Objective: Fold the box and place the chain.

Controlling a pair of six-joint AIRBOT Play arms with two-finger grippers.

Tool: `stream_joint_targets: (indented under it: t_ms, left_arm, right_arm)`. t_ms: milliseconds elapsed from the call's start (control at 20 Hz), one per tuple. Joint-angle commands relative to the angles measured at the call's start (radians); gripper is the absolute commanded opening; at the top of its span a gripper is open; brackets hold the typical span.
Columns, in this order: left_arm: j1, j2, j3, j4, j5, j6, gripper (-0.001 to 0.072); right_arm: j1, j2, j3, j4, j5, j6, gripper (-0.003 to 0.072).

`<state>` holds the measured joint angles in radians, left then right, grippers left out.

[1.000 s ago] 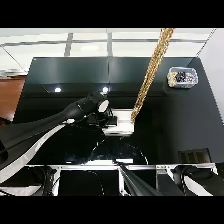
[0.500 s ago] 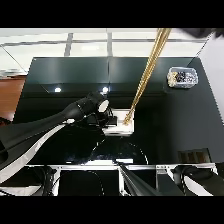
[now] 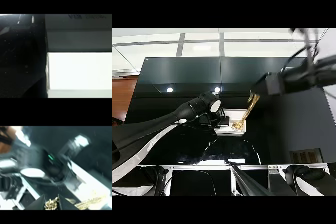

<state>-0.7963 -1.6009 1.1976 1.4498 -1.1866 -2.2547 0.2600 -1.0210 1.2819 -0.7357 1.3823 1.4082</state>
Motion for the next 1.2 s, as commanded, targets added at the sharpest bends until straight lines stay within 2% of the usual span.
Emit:
stream_joint_targets:
  t_ms: [0, 150, 250, 500, 1150]
  left_arm:
    - [0.0, 0.0, 0.0, 0.0, 0.0, 0.0, 0.0031]
    - [0.0, 0.0, 0.0, 0.0, 0.0, 0.0, 0.0031]
    - [0.0, 0.0, 0.0, 0.0, 0.0, 0.0, 0.0031]
    - [0.0, 0.0, 0.0, 0.0, -0.001, 0.0, 0.0031]
    - [0.0, 0.0, 0.0, 0.0, 0.0, 0.0, 0.0031]
  right_arm:
    - [0.03, 0.013, -0.176, 0.048, -0.083, 0.005, 0.0016]
    - [0.111, 0.012, -0.312, 0.122, -0.282, 0.0, 0.0016]
    - [0.151, 0.012, -0.376, 0.107, -0.37, 0.001, 0.0016]
    - [0.153, 0.012, -0.412, -0.011, -0.358, 0.059, 0.0016]
    - [0.154, 0.011, -0.412, -0.006, -0.354, 0.058, 0.0031]
